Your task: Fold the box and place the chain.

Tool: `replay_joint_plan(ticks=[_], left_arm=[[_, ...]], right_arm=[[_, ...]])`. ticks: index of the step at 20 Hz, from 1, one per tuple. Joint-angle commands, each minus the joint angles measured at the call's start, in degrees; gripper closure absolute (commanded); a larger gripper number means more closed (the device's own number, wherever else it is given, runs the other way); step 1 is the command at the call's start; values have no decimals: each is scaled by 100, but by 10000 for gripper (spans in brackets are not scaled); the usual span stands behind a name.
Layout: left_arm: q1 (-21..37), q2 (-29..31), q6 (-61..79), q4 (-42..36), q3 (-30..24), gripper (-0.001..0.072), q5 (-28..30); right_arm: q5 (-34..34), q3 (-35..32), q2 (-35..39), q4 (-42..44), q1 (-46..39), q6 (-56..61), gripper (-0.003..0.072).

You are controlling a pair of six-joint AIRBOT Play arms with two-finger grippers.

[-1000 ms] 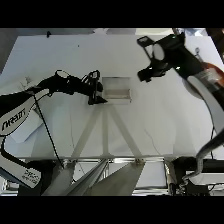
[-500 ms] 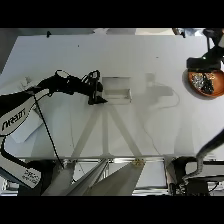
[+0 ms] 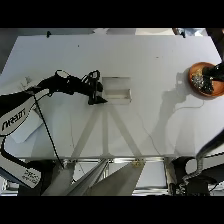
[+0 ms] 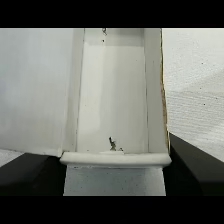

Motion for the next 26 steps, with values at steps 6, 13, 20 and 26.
replay_joint_plan(ticks=[6, 13, 20, 26], left_arm=[[-2, 2, 0, 0, 0, 328, 2], [-2, 2, 0, -2, 0, 328, -2], [-2, 2, 0, -13, 0, 328, 0], [-2, 2, 0, -13, 0, 328, 0]], right_arm=[[-258, 7, -531, -11, -697, -9, 288], [-223, 11, -765, 894, -688, -308, 671], [258, 11, 146, 876, -671, -605, 672], [780, 11, 1231, 876, -339, -612, 672]])
